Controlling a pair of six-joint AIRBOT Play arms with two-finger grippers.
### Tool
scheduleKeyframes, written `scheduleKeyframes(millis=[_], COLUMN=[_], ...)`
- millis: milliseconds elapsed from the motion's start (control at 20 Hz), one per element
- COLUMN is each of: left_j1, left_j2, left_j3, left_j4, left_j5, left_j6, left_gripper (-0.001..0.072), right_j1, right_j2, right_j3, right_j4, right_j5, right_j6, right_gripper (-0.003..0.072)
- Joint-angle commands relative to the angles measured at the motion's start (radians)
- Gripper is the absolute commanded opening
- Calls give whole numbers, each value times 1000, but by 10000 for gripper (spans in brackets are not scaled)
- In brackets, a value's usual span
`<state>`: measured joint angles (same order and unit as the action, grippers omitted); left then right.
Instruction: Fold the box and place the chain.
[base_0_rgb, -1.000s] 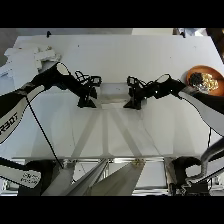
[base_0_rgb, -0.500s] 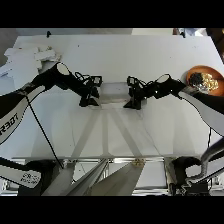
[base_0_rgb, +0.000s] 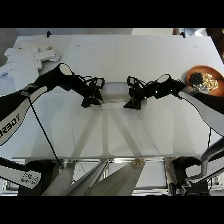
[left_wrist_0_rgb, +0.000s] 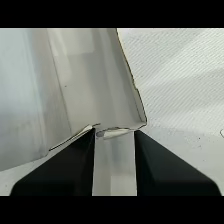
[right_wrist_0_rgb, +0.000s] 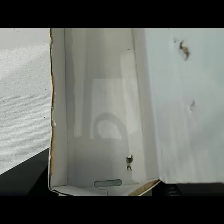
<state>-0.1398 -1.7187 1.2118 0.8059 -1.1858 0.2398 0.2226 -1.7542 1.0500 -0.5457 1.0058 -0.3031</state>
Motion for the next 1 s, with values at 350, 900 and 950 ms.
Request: scheduleKeyframes(millis=[350, 900, 950], left_j1=[-1, -1, -1], left_j2=[-1, -1, -1], left_j3=[0, 0, 0], left_j4=[-13, -47, -47], left_j5=[47, -11, -11], left_j6=[-1, -5, -10], left_gripper=[194, 360, 360], right_j1=[0, 0, 0], right_j2=[-1, -1, -1], right_j3=[0, 0, 0], right_j4=[0, 0, 0], right_j5=[0, 0, 0], right_j6=[0, 0, 0], right_gripper=[375, 375, 375])
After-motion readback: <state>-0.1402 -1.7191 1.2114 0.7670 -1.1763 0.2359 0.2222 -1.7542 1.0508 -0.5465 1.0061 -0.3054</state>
